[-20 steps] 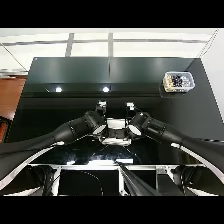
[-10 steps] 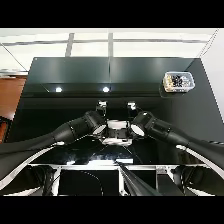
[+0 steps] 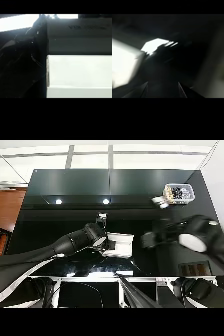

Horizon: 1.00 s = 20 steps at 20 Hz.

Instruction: Fold the box and place the chain.

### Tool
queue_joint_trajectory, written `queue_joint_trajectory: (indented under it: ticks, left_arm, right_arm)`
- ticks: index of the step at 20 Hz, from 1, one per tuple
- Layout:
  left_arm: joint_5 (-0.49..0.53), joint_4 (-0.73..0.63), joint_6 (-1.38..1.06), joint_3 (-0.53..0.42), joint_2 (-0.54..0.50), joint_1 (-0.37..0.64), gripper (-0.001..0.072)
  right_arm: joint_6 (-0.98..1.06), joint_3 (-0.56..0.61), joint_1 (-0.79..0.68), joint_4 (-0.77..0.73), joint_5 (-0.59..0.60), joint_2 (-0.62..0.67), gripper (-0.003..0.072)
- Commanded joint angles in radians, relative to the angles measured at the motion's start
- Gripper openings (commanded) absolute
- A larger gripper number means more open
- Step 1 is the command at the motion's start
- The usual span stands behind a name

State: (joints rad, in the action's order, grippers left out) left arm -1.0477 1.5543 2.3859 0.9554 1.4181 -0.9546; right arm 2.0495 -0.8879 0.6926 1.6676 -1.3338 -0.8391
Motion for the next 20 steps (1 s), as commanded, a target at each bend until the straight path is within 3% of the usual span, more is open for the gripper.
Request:
queue_joint_trajectory:
  ticks: [1, 5, 6, 7, 9, 11, 15, 16, 20]
  left_arm:
    - [-0.002, 0.0, 0.0, 0.0, 0.0, 0.0, 0.003]
    - [-0.002, 0.001, 0.0, 0.0, 0.0, 0.0, 0.003]
    - [-0.002, 0.001, 0.0, 0.0, 0.0, 0.0, 0.0029]
    - [-0.002, 0.001, 0.0, 0.0, 0.0, 0.0, 0.0029]
    - [-0.002, 0.001, 0.0, 0.0, 0.0, 0.0, 0.0029]
    - [-0.002, 0.001, 0.0, 0.0, 0.0, 0.0, 0.003]
    - [-0.002, 0.001, 0.0, 0.0, 0.0, 0.0, 0.003]
    - [-0.002, 0.001, 0.0, 0.0, 0.0, 0.0, 0.003]
    - [-0.002, 0.001, 0.0, 0.0, 0.0, 0.0, 0.003]
  right_arm:
    - [-0.05, 0.013, -0.171, 0.462, -0.006, 0.078, 0.0459]
    - [-0.045, 0.05, -0.518, 0.328, 0.423, -0.033, 0.0458]
    - [-0.046, 0.047, -0.592, 0.264, 0.513, -0.094, 0.0541]
    - [-0.058, 0.028, -0.647, 0.174, 0.579, -0.154, 0.0706]
    - [-0.149, -0.07, -0.715, -0.035, 0.633, -0.297, 0.0714]
    - [-0.172, -0.217, -0.735, -0.135, 0.598, -0.45, 0.0713]
    - [0.006, -0.581, -0.739, -0.15, 0.32, -0.747, 0.071]
    - [0.077, -0.652, -0.742, -0.151, 0.265, -0.803, 0.0679]
    - [0.222, -0.756, -0.745, -0.153, 0.211, -0.905, 0.067]
